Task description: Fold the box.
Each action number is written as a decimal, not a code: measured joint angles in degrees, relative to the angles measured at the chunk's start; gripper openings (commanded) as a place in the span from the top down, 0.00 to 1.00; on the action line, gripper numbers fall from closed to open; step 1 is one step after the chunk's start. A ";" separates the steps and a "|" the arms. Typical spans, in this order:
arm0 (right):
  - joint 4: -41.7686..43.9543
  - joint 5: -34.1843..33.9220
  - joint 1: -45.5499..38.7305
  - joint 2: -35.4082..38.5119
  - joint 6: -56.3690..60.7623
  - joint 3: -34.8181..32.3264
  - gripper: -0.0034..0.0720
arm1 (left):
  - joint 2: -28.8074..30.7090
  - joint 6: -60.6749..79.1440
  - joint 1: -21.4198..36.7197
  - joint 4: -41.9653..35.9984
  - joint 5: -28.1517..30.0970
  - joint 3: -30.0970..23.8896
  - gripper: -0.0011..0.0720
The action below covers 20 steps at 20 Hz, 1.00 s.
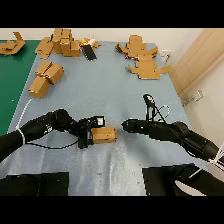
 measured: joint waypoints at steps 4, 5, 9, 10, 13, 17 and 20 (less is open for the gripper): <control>-1.88 -0.42 -0.79 0.13 3.41 0.00 0.95 | 0.02 0.02 0.00 0.02 0.66 0.00 0.62; -2.05 -0.48 -0.90 0.13 4.48 0.00 0.95 | 0.02 0.04 -0.02 0.02 0.94 0.00 0.62; -2.60 -0.20 -1.05 0.13 7.21 0.00 0.95 | 0.02 0.07 -0.17 -0.09 1.73 -0.02 0.62; -2.64 -0.09 -1.07 0.13 7.82 0.00 0.95 | 0.02 0.07 -0.17 -0.20 1.88 0.00 0.62; -2.75 0.55 -1.16 0.13 9.16 0.00 0.95 | 0.00 0.15 -0.20 -0.96 2.97 0.00 0.62; -2.84 1.14 -1.16 0.13 9.79 0.00 0.95 | -0.04 0.15 -0.17 -2.56 3.30 -0.02 0.62; -2.84 1.22 -1.16 0.13 10.05 0.00 0.95 | -0.04 -2.47 0.13 -3.61 4.92 0.17 0.62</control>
